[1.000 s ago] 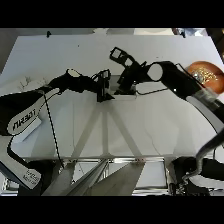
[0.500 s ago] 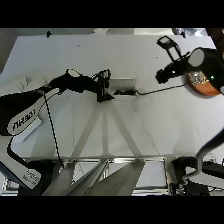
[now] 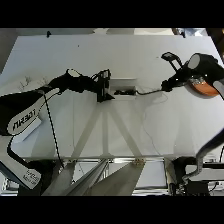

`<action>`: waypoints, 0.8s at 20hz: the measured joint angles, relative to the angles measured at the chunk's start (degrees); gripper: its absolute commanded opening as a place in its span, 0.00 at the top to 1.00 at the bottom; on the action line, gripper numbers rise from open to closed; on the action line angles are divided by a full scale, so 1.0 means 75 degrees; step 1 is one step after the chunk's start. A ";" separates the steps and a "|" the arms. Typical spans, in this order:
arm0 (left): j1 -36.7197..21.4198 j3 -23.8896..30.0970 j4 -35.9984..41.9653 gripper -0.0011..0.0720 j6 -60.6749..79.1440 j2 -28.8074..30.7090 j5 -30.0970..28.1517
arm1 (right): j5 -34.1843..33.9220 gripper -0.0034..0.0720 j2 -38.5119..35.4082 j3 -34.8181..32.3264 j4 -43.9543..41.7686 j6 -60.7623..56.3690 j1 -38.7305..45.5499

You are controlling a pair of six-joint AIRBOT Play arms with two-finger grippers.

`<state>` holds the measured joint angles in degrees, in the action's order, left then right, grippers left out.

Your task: Fold the box and place the chain.

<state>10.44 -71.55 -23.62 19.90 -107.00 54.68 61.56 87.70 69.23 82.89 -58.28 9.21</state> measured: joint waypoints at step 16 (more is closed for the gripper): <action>0.0000 0.0000 0.0000 0.60 0.0000 0.0000 0.0000 | -0.0659 0.42 0.0647 0.0020 0.0833 0.1734 -0.0323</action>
<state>10.44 -71.55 -23.62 19.90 -107.00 54.68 56.62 92.55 69.38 89.14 -45.28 6.79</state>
